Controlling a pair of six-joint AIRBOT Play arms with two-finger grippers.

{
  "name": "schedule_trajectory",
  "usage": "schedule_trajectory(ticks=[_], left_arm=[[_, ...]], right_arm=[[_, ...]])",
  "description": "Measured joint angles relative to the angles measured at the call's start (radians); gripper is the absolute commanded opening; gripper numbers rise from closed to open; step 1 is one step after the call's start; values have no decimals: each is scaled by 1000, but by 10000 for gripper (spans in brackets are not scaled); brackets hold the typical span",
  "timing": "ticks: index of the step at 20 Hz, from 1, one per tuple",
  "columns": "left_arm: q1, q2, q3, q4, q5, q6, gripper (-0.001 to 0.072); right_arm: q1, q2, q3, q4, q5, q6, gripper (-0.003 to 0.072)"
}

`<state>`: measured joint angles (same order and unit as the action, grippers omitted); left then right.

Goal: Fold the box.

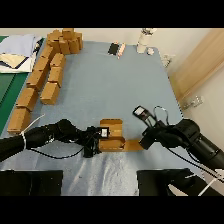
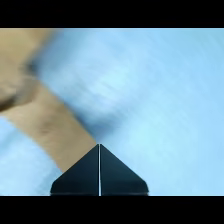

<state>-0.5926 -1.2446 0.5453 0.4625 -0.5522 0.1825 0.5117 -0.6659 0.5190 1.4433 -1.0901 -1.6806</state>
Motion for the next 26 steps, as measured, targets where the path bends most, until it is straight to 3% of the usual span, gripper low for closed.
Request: schedule_trajectory(ticks=[5, 11, 17, 18, 19, 22, 23, 26], left_arm=[[0, 0, 0, 0, 0, 0, 410], [0, 0, 0, 0, 0, 0, 410], [0, 0, 0, 1, 0, 1, 410], [0, 0, 0, 1, 0, 1, 410], [0, 0, 0, 1, 0, 1, 410], [0, 0, 0, 1, 0, 1, 411], [0, 0, 0, 1, 0, 1, 410], [0, 0, 0, 1, 0, 1, 410]], right_arm=[[-148, -51, -75, 80, 21, 151, 4], [-187, -167, -117, 381, 90, 4, 4], [-194, -145, -123, 539, 93, -65, 5], [-194, -137, -123, 569, 89, -74, 27], [-193, -127, -122, 606, 86, -81, 113], [-193, -98, -105, 671, 75, -95, 133], [-193, -90, -97, 685, 65, -98, 209], [-193, -76, -83, 710, 57, -101, 245]])
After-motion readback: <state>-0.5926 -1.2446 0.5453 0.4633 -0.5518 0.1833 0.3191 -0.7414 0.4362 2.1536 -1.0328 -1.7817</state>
